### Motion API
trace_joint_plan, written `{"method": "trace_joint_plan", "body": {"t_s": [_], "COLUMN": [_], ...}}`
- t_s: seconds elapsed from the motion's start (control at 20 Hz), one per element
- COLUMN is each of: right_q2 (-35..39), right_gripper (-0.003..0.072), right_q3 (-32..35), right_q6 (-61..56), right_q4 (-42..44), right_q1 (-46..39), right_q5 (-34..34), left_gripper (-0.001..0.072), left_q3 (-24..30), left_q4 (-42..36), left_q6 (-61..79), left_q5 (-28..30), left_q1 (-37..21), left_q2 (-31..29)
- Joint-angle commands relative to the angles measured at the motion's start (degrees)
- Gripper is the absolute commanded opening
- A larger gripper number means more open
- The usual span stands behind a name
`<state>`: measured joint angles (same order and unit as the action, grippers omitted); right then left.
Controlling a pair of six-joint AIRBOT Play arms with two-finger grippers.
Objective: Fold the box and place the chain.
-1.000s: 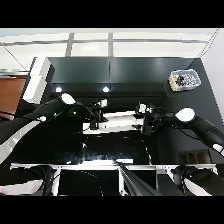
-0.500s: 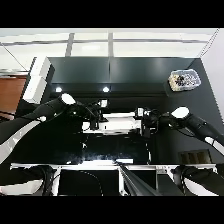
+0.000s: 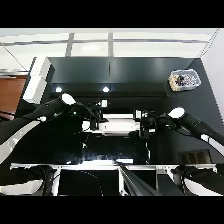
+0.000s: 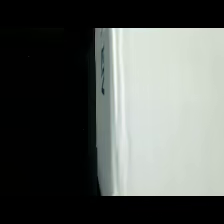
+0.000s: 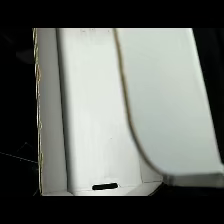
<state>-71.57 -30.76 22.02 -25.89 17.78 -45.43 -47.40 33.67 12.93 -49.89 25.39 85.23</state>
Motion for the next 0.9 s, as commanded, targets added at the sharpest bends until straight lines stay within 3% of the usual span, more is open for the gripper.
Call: {"method": "trace_joint_plan", "body": {"t_s": [0.0,0.85], "right_q2": [-0.3,-1.4], "right_gripper": [0.0640,0.0640], "right_q3": [0.0,-1.0], "right_q6": [-3.7,-7.7], "right_q4": [-4.5,-7.7], "right_q1": [1.3,3.2], "right_q5": [2.2,4.3], "left_gripper": [0.0029,0.0030], "left_q3": [0.0,0.0], "left_q4": [0.0,0.0], "left_q6": [0.0,0.0], "left_q5": [0.2,0.2], "left_q1": [0.0,0.0], "left_q2": [0.0,0.0]}}
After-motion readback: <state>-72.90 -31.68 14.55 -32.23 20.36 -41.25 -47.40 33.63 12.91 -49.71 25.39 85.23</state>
